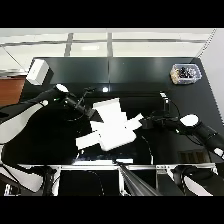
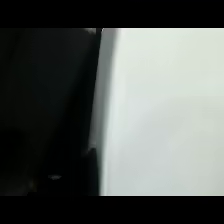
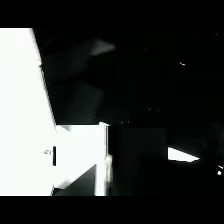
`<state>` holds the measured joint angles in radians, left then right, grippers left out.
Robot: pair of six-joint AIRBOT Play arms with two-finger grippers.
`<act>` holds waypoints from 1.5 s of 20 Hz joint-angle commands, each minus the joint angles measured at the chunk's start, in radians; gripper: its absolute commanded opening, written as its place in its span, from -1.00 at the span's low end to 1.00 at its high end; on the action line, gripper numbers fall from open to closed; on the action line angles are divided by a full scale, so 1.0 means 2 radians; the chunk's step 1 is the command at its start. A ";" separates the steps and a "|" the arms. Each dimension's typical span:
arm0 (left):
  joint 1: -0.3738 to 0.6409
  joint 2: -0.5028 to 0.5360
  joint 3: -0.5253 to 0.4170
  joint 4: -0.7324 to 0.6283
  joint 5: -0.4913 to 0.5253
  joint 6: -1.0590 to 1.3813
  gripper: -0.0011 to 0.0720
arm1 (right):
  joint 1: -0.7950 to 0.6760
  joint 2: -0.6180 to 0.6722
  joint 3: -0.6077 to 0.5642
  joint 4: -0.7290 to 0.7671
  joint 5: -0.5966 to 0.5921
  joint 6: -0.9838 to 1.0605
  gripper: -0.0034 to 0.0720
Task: Fold the box and place the chain.
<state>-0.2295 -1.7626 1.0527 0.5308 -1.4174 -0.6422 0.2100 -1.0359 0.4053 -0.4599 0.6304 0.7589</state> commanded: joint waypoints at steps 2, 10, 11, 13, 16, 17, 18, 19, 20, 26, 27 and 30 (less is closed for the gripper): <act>0.000 0.001 0.027 0.019 -0.007 0.007 -0.90 | -0.013 0.004 0.022 -0.049 0.031 0.001 0.95; -0.057 0.171 -0.080 0.042 0.159 0.066 -0.91 | -0.089 0.016 0.160 -0.281 0.217 -0.069 0.94; -0.067 0.204 -0.121 0.036 0.237 0.098 -0.90 | -0.086 0.016 0.160 -0.279 0.203 -0.092 0.94; -0.079 0.240 -0.167 0.042 0.318 0.210 -0.90 | -0.079 0.016 0.160 -0.280 0.178 -0.107 0.94; -0.084 0.225 -0.148 0.081 0.308 0.258 -0.90 | -0.062 0.016 0.160 -0.280 0.181 -0.107 0.94; -0.089 0.213 -0.137 0.100 0.304 0.266 -0.90 | -0.054 0.016 0.160 -0.281 0.187 -0.107 0.94; -0.094 0.200 -0.122 0.120 0.299 0.275 -0.90 | -0.044 0.016 0.159 -0.281 0.190 -0.108 0.94; -0.100 0.187 -0.107 0.138 0.293 0.276 -0.90 | -0.032 0.016 0.157 -0.281 0.189 -0.114 0.94; -0.104 0.173 -0.089 0.152 0.282 0.277 -0.90 | -0.019 0.015 0.152 -0.281 0.186 -0.131 0.94; -0.107 0.131 -0.046 0.144 0.257 0.282 -0.90 | 0.055 0.012 0.113 -0.272 0.119 -0.159 0.94; -0.107 0.131 -0.046 0.144 0.256 0.282 -0.89 | 0.070 0.012 0.110 -0.266 0.117 -0.183 0.94; -0.107 0.131 -0.046 0.144 0.247 0.282 -0.89 | 0.118 0.008 0.099 -0.265 0.087 -0.237 0.94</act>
<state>-0.4431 -1.4937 0.9531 0.8116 -0.9024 -0.0834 0.3668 -1.0130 0.6239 -1.0008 0.8650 0.3809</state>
